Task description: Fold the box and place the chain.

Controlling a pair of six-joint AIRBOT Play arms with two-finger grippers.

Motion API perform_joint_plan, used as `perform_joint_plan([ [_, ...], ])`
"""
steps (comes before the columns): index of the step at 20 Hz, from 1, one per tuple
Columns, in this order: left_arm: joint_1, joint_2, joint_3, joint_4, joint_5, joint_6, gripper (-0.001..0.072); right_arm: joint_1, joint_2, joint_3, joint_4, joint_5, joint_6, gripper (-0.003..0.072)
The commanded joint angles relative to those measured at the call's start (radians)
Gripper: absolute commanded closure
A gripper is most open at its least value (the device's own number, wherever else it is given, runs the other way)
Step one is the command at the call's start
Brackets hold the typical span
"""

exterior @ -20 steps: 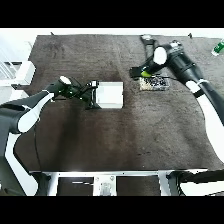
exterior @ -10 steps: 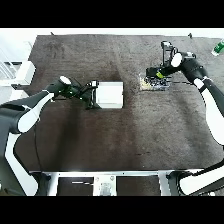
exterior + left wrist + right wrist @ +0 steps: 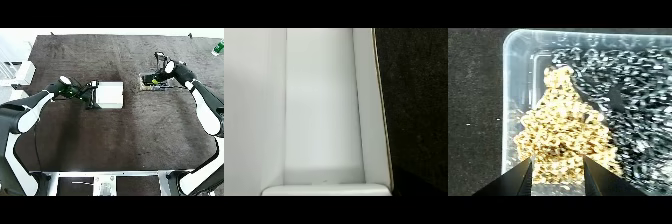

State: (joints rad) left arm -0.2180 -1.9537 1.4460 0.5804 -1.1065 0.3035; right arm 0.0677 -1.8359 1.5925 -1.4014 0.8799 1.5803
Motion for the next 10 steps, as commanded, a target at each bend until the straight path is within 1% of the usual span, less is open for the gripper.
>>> perform_joint_plan([
  [1,0.0,0.0,0.001,0.0,0.0,0.0,0.0182,0.009,-0.022,0.003,0.064,0.003,-0.049,0.0336],
  [4,0.0,0.0,0.001,0.0,0.0,0.0,0.0182,0.026,-0.028,0.005,0.066,0.002,-0.076,0.0398],
  [6,0.0,0.0,0.001,0.0,0.0,0.0,0.0182,0.03,-0.029,0.005,0.066,0.002,-0.091,0.0485],
  [7,0.0,0.0,0.001,0.0,0.0,0.0,0.0182,0.03,-0.029,0.005,0.065,0.002,-0.093,0.0549],
  [8,0.0,0.0,0.001,0.0,0.0,0.0,0.0182,0.029,-0.029,0.005,0.064,0.002,-0.093,0.0575],
  [9,0.0,0.0,0.001,0.0,0.0,0.0,0.0182,0.028,-0.029,0.007,0.058,0.003,-0.093,0.0671],
  [10,0.0,0.0,0.001,0.0,0.0,0.0,0.0182,0.028,-0.029,0.012,0.058,0.003,-0.093,0.0673],
])
